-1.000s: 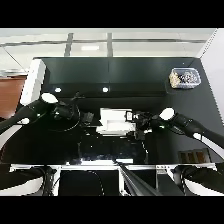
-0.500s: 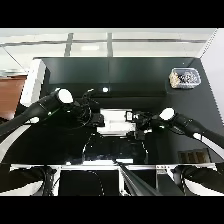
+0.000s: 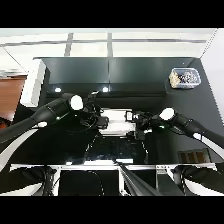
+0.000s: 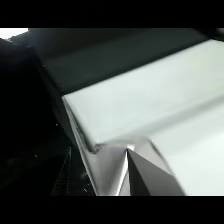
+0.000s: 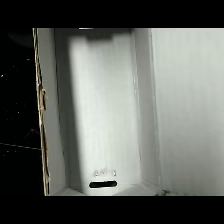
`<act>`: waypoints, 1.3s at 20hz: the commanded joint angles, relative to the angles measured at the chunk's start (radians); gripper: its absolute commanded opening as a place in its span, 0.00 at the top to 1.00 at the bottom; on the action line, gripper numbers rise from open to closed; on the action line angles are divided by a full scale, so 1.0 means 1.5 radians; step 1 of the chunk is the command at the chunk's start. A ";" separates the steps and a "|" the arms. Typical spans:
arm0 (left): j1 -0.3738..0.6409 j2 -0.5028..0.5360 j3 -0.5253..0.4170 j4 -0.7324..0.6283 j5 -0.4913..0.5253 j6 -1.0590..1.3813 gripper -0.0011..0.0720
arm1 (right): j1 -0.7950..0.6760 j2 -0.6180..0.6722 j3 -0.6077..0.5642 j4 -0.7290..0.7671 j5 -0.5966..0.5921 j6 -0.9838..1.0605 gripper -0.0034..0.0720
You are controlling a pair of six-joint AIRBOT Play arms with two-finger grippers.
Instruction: Fold the box and place the chain.
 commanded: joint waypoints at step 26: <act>-0.115 -0.074 0.105 0.224 -0.070 -0.356 0.96 | 0.000 -0.001 0.000 0.000 0.000 0.000 0.94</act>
